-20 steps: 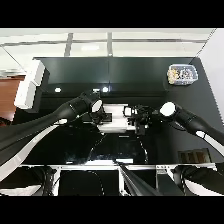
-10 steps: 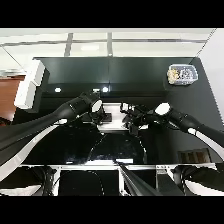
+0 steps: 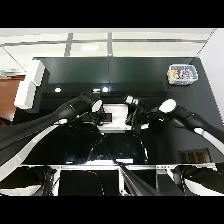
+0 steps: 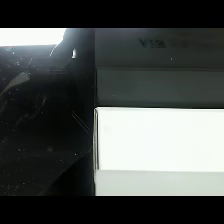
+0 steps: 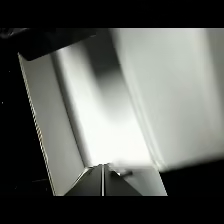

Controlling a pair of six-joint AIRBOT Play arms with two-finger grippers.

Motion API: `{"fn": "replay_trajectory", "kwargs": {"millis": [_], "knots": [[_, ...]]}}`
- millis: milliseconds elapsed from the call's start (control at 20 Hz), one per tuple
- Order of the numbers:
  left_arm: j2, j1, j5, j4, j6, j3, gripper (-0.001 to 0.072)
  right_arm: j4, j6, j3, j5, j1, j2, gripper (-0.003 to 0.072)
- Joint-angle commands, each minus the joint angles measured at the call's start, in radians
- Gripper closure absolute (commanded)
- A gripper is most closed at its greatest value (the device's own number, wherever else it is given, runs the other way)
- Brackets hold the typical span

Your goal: Fold the box and place the chain.

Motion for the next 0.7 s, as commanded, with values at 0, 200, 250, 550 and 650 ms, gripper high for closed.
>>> {"fn": "replay_trajectory", "kwargs": {"millis": [0,200,250,550,650], "knots": [[0.0,0.0,-0.007,0.002,0.002,0.001,0.0682,-0.288,0.557,0.067,0.172,-0.185,0.141,0.0664],[0.0,0.0,-0.024,0.001,0.002,0.001,0.0682,-0.102,0.76,-0.022,0.196,-0.526,0.161,0.0664],[0.0,0.001,-0.023,0.002,0.002,0.001,0.0682,-0.03,0.76,-0.075,0.169,-0.586,0.154,0.0664],[0.0,0.0,-0.023,0.001,0.002,0.001,0.0682,0.064,0.753,-0.234,0.194,-0.551,0.031,0.0664],[0.0,0.0,-0.02,0.001,0.002,0.001,0.0682,0.09,0.717,-0.236,0.165,-0.454,-0.006,0.0664]]}}
